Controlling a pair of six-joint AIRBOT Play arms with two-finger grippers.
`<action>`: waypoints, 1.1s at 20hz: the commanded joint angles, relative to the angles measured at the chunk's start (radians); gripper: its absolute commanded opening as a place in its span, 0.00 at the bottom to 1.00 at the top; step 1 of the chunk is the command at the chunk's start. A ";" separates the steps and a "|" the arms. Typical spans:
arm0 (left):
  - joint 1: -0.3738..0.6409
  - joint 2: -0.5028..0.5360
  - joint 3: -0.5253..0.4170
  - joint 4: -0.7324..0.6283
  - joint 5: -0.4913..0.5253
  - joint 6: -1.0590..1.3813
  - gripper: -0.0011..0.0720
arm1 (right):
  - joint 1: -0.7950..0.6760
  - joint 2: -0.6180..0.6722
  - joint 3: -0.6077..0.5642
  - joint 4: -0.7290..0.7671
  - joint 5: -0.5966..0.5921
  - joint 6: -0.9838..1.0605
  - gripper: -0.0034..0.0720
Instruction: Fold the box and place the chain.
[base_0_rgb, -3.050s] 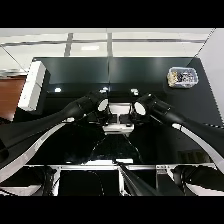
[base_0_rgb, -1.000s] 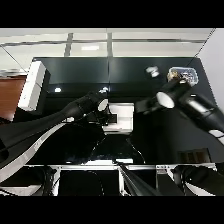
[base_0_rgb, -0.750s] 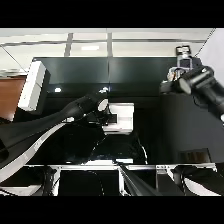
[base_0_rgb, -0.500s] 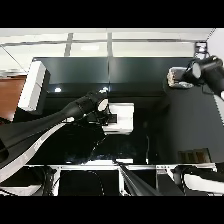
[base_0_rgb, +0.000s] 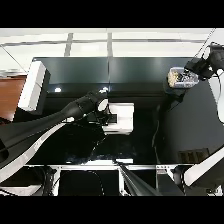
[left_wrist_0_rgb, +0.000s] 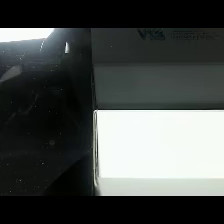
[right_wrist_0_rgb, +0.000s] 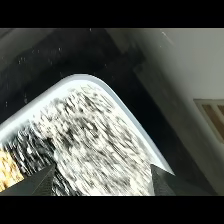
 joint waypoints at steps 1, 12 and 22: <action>0.001 0.001 0.001 0.000 -0.003 0.000 0.05 | -0.014 -0.099 0.100 0.038 0.016 -0.043 0.99; 0.001 0.001 0.001 0.000 -0.003 0.000 0.05 | -0.012 -0.012 0.158 0.041 0.195 -0.219 0.06; 0.001 0.001 0.001 0.000 -0.003 0.000 0.05 | 0.057 0.451 0.157 0.165 0.230 -0.384 0.06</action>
